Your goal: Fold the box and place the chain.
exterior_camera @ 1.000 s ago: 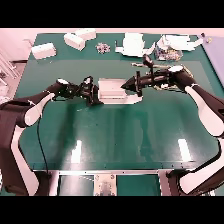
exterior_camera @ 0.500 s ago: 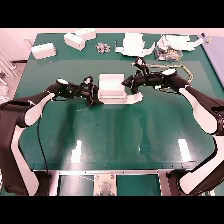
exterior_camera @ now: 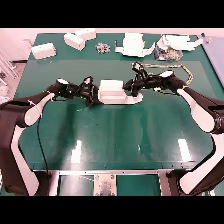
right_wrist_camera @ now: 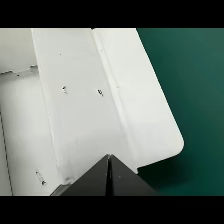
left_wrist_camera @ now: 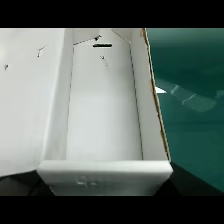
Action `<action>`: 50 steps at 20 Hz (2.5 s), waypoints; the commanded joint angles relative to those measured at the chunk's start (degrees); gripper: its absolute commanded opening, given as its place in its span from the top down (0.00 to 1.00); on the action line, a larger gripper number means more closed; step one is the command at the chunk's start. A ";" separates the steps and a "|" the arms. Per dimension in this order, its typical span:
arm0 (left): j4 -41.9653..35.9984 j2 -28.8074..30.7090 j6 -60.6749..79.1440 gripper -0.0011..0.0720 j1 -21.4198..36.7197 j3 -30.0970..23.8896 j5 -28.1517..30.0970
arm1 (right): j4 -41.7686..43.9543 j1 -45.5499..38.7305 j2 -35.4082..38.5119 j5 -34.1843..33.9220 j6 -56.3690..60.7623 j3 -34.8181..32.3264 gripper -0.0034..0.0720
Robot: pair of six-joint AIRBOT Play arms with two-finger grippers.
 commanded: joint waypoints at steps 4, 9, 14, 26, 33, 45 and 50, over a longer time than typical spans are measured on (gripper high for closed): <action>-0.07 -0.02 -0.02 0.34 0.02 -0.02 0.22 | -6.12 -1.42 10.10 0.46 8.52 -0.52 0.96; -0.07 -0.02 -0.02 0.34 0.02 -0.02 0.20 | -12.90 -4.09 15.85 4.02 3.45 -6.29 0.53; -0.07 -0.02 -0.02 0.34 0.02 -0.02 0.17 | -12.20 -4.68 14.43 4.52 -6.60 -12.33 0.41; -0.07 -0.02 -0.02 0.34 0.02 -0.02 0.22 | -3.91 -1.60 7.93 3.06 -14.12 -12.33 0.49; -0.07 -0.02 -0.02 0.34 0.02 -0.02 0.22 | 2.40 1.09 6.58 -0.48 -19.39 -12.26 0.67; -0.07 -0.02 -0.04 0.34 0.02 -0.02 0.20 | 3.17 2.54 4.66 -0.63 -20.46 -12.26 0.19; -0.07 -0.02 -0.02 0.34 0.02 -0.02 0.20 | 3.17 2.45 4.66 -1.05 -20.20 -12.24 0.10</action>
